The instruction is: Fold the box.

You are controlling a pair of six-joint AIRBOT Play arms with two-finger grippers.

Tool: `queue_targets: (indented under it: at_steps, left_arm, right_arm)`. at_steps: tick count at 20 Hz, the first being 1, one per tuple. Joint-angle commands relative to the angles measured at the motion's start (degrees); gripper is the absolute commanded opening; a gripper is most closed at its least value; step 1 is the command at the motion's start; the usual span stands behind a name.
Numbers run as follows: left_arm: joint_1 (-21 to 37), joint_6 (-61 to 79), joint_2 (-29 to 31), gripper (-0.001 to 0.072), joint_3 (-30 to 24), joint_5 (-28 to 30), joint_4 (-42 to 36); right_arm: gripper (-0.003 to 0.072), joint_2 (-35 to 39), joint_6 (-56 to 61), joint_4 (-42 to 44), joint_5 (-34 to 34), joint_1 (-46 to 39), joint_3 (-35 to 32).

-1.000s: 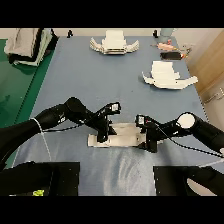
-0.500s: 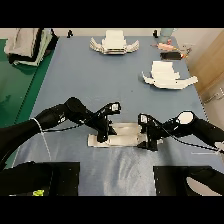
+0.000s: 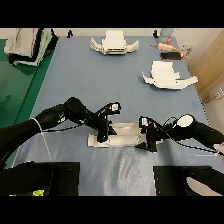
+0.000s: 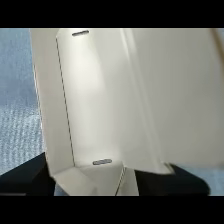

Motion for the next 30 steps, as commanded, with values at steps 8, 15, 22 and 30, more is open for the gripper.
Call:
queue_targets:
  at_steps: [8, 15, 22, 30]
  left_arm:
    - [0.02, 0.00, -0.02, 0.0015, -0.02, 0.00, 0.00]
    - [0.02, 0.00, -0.02, 0.0015, -0.02, 0.00, 0.00]
    - [0.02, 0.00, -0.02, 0.0015, -0.02, 0.00, 0.00]
    - [0.02, 0.00, -0.02, 0.0015, -0.02, 0.15, -0.66]
  right_arm:
    - [0.0492, -1.05, -2.71, 0.48, -0.85, 0.20, -0.39]
    - [0.0493, -0.98, -2.47, 0.07, -1.64, 0.20, -0.39]
    - [0.0493, -0.96, -2.47, 0.09, -1.64, 0.20, -0.37]
    - [0.0493, -0.96, -2.47, 0.09, -1.64, 0.20, -0.37]
